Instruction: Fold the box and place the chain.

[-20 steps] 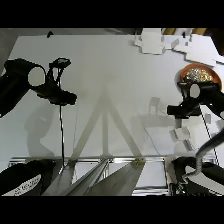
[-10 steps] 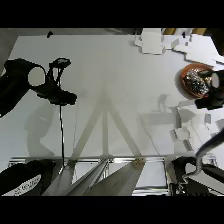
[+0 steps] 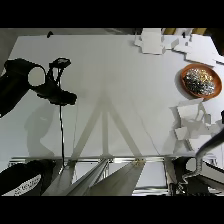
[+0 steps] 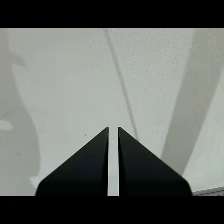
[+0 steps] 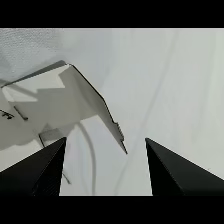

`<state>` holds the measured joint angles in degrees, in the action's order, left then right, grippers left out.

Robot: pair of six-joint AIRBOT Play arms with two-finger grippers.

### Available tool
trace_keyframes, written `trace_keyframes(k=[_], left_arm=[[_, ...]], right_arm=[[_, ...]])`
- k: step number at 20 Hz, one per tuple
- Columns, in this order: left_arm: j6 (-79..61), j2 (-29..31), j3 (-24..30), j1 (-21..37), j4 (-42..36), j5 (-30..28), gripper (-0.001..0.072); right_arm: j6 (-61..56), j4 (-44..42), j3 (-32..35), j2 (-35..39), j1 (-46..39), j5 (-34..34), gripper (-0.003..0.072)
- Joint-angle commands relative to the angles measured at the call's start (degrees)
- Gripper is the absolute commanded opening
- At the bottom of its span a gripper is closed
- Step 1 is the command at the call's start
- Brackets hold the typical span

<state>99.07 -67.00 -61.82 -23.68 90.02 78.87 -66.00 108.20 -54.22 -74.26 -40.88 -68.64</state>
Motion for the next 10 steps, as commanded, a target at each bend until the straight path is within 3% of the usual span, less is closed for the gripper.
trace_keyframes(k=[1, 3, 6, 7, 8, 9, 10], left_arm=[[-0.02, 0.04, 0.02, 0.02, 0.0, 0.0, 0.0071], [-0.02, 0.04, 0.02, 0.02, 0.0, 0.0, 0.0071], [-0.02, 0.04, 0.02, 0.02, 0.0, 0.0, 0.0071], [-0.02, 0.04, 0.02, 0.02, 0.0, 0.0, 0.0071], [-0.02, 0.04, 0.02, 0.02, 0.0, 0.0, 0.0071], [-0.02, 0.04, 0.02, 0.02, 0.0, 0.0, 0.0071], [-0.02, 0.04, 0.02, 0.02, 0.0, 0.0, 0.0071]], right_arm=[[6.8, -3.08, -0.04, -3.17, -3.41, 4.07, 0.0542], [6.78, -3.08, -0.04, -4.33, -3.41, 7.19, 0.052], [6.73, -3.15, -0.04, -6.69, -3.41, 7.85, 0.0387], [6.58, -3.87, -0.04, -7.15, -3.39, 7.65, 0.0276], [6.69, -5.11, -0.04, -7.15, -3.37, 5.99, 0.01], [7.43, -5.49, -0.04, -7.04, -2.95, 3.17, 0.0017], [8.28, -5.55, -0.04, -6.75, -1.95, 0.09, 0.0017]])
